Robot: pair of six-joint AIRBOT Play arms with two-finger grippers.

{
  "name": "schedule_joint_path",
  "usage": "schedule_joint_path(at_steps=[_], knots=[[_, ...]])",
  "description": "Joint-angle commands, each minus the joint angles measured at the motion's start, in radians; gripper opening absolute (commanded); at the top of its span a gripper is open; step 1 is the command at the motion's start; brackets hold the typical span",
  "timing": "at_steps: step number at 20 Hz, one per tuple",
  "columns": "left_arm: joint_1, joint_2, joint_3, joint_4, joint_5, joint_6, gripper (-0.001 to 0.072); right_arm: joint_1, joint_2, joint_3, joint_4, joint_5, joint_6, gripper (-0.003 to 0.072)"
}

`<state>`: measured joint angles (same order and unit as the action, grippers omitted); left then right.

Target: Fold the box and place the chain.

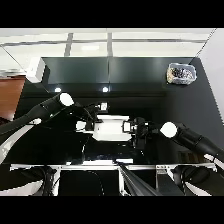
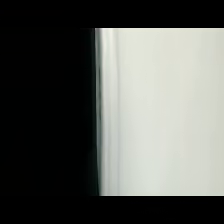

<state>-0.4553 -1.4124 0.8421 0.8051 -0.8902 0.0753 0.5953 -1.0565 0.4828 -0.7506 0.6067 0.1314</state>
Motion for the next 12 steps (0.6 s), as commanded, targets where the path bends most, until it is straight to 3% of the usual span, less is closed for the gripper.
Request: schedule_joint_path(at_steps=[1,12], knots=[[0.0,-0.001,0.001,-0.002,-0.003,0.0,0.0026,-0.009,0.0,0.03,0.013,-0.024,0.0,0.0678],[-0.001,-0.001,0.001,-0.002,-0.003,0.0,0.0026,-0.137,0.0,0.09,0.017,-0.001,-0.063,0.0678]])
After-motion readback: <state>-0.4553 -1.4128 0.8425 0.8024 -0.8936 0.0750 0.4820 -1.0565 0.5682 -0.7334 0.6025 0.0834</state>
